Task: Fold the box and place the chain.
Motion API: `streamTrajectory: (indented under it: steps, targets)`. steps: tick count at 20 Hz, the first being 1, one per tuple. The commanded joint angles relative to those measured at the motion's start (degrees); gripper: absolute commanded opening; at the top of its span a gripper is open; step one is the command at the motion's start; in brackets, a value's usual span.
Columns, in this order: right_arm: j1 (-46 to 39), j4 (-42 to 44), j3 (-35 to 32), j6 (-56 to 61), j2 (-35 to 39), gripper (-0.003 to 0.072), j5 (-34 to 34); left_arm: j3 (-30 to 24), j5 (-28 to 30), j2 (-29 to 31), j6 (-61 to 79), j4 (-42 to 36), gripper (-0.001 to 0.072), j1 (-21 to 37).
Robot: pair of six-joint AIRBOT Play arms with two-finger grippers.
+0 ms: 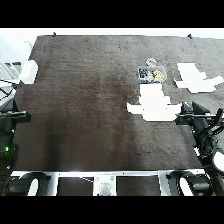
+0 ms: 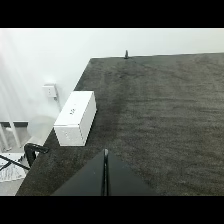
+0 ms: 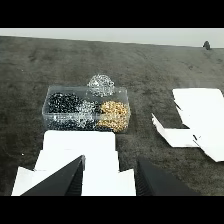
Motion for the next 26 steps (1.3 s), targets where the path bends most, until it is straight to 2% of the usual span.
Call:
streamTrajectory:
  steps: [1,7,9,11,13,15,17,18,20,21,22,23,26]
  targets:
    - [0.0,0.0,-0.2,0.0,0.0,0.0383,0.0,-0.1,0.1,0.0,0.0,0.0,0.0020,0.0]
    - [0.0,0.0,1.5,0.0,0.0,0.0387,0.0,0.0,0.0,0.0,0.0,0.0,0.0019,0.0]
    - [-0.1,0.0,3.8,0.1,-0.6,0.0424,0.0,0.0,0.0,0.0,0.0,0.0,0.0020,0.0]
    - [-1.9,0.1,7.2,3.5,-4.6,0.0423,0.0,0.0,0.0,0.0,0.0,0.0,0.0020,0.0]
    - [-5.9,0.0,11.3,8.1,-12.4,0.0423,1.2,0.0,0.0,0.0,0.0,0.0,0.0020,0.0]
    - [-11.9,0.0,16.4,8.5,-21.9,0.0423,9.5,0.0,0.0,0.0,0.0,0.0,0.0020,0.0]
    - [-19.5,-0.7,22.7,11.3,-33.1,0.0423,22.5,0.0,0.0,0.0,0.0,0.0,0.0019,0.0]
    - [-23.5,-3.8,26.2,15.0,-38.2,0.0422,29.7,0.0,0.0,0.0,0.0,0.0,0.0020,0.0]
    - [-31.1,-16.9,35.1,27.6,-48.0,0.0416,46.0,0.0,0.0,0.0,0.0,0.0,0.0019,0.0]
    - [-34.2,-22.7,39.9,31.3,-52.3,0.0373,53.6,0.0,0.0,0.0,0.0,0.0,0.0020,0.0]
    - [-36.6,-26.4,44.2,33.9,-55.6,0.0362,58.7,0.0,0.0,0.0,0.0,0.0,0.0020,0.0]
    - [-38.6,-29.2,48.6,36.4,-58.4,0.0366,61.6,0.0,0.0,0.0,0.0,0.0,0.0019,0.0]
    - [-40.4,-38.8,61.4,42.5,-64.7,0.0447,65.6,0.0,0.0,0.0,0.0,0.0,0.0019,0.0]
